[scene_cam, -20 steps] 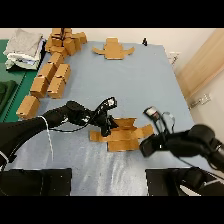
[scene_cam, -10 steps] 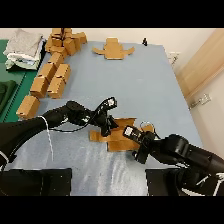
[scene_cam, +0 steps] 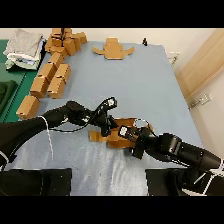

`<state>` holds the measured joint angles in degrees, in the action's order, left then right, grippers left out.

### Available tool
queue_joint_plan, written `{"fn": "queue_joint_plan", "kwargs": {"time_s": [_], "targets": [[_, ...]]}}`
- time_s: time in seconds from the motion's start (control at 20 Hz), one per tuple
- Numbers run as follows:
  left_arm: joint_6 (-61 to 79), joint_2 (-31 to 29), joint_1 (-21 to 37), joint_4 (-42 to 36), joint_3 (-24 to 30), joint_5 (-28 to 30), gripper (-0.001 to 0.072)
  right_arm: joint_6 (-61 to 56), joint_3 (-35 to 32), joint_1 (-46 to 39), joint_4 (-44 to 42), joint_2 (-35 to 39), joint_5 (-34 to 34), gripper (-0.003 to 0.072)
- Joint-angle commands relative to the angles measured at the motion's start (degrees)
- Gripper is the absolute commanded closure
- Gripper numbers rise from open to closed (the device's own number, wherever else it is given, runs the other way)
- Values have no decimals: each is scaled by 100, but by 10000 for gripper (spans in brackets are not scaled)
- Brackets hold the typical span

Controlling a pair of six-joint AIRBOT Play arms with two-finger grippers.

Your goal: Fold the box.

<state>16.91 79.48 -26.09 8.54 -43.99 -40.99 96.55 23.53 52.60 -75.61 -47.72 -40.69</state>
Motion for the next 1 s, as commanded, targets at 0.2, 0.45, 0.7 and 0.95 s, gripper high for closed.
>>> {"fn": "queue_joint_plan", "kwargs": {"time_s": [0.2, 0.45, 0.7, 0.95], "targets": [[0, 4, 0, 2, 0, 0, 698, -74, 199, -13, 127, 133, -31, 13], [0, 4, 0, 2, 0, 0, 698, -74, 199, -13, 68, 133, -28, 11], [0, 4, 0, 2, 0, 0, 698, -48, 345, -46, 315, 138, -286, -34], [0, 4, 0, 2, 0, 0, 698, 748, 365, -549, -170, 282, -293, -34]]}}
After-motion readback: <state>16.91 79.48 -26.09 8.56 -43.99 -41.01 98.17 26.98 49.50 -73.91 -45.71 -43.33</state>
